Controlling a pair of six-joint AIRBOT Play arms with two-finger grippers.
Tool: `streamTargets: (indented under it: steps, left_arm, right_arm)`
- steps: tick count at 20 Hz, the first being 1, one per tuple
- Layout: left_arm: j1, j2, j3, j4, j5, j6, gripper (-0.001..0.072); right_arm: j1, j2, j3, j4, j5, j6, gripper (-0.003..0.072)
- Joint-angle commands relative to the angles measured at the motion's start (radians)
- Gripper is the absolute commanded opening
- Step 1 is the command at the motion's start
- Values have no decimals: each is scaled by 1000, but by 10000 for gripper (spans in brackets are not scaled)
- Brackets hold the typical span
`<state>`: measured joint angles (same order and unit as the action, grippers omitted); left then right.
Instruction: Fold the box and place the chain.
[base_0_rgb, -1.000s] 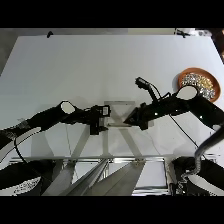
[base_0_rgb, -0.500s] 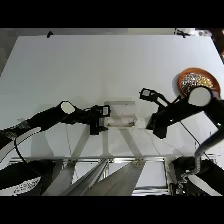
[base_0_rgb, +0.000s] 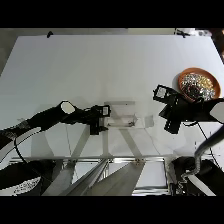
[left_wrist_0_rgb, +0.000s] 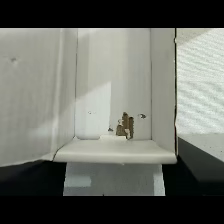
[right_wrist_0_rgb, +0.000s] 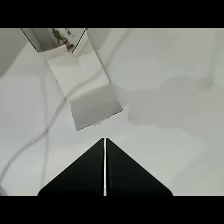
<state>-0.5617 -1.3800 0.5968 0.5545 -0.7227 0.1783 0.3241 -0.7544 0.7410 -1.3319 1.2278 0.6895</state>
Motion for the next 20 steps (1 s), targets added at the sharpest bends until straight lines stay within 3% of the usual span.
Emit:
streamTargets:
  steps: [1, 2, 4, 5, 9, 13, 20]
  left_arm:
    - [-1, 0, 0, 0, 0, 0, 224]
    - [-1, 0, 0, 0, 0, 0, 224]
    - [-1, 0, 0, 0, 0, 0, 224]
    - [-1, 0, 0, 0, 0, 0, 224]
    - [-1, 0, 0, 0, 0, 0, 224]
    - [-1, 0, 0, 0, 0, 0, 224]
    - [-1, 0, 0, 0, 0, 0, 224]
  right_arm:
    - [1, -46, -39, 11, -24, -196, 7]
    - [1, -58, -61, 40, -41, -285, 13]
    - [1, -84, -107, 116, -87, -446, 242]
    - [1, -98, -130, 163, -126, -503, 254]
    - [73, -177, -176, 301, -296, -657, 255]
    - [116, -298, -176, 309, -405, -725, 217]
    - [103, -344, -176, 310, -425, -724, 213]
